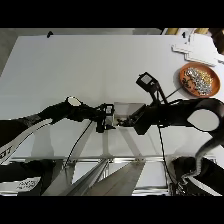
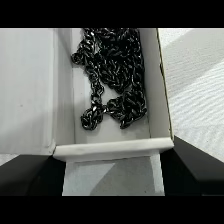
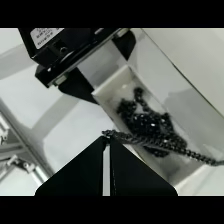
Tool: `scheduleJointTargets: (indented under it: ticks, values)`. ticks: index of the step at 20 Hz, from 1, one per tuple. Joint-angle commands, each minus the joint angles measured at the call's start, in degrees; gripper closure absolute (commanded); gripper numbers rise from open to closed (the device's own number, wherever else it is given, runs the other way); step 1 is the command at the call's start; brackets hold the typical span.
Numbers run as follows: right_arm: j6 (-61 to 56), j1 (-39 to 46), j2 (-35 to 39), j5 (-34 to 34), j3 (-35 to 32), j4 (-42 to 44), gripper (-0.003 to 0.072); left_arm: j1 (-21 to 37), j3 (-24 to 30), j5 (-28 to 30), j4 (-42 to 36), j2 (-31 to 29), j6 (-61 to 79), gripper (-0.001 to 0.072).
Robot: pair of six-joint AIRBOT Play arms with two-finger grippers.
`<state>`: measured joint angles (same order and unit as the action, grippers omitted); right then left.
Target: Fold the box and place the chain.
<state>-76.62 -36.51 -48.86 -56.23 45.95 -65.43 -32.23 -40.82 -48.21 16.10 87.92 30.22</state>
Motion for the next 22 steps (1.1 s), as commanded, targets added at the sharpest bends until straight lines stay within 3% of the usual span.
scheduleJointTargets:
  ticks: [1,2,4,5,8,12,17,22]
  values:
    - [-0.02,-1.27,-5.64,2.49,-0.04,0.59,0.0666,0.0,-0.02,0.0,0.0,0.02,0.0,0.0505]
    - [0.0,-1.27,-7.15,3.39,-0.04,0.61,0.0656,0.0,-0.02,0.0,0.0,0.02,0.0,0.0505]
    - [0.0,-1.27,-9.2,4.04,-0.02,0.63,0.0495,0.0,-0.02,0.0,0.0,0.02,0.0,0.0505]
    - [0.15,-1.27,-9.2,4.0,0.02,0.61,0.048,0.0,-0.02,0.0,0.0,0.02,0.0,0.0505]
    - [0.59,-0.52,-8.26,2.38,3.52,-4.39,0.0489,0.0,-0.02,0.0,0.0,0.02,0.0,0.0505]
    - [0.59,9.49,-8.11,0.5,11.54,-5.73,0.049,0.0,-0.02,0.0,0.0,0.02,0.0,0.0505]
    - [0.13,24.11,-10.82,-0.96,11.67,-11.06,0.0531,0.0,-0.02,0.0,0.0,0.02,0.0,0.0505]
    - [-0.04,29.62,-16.61,-0.31,8.13,-13.81,0.0528,0.0,-0.02,0.0,0.0,0.02,0.0,0.0505]
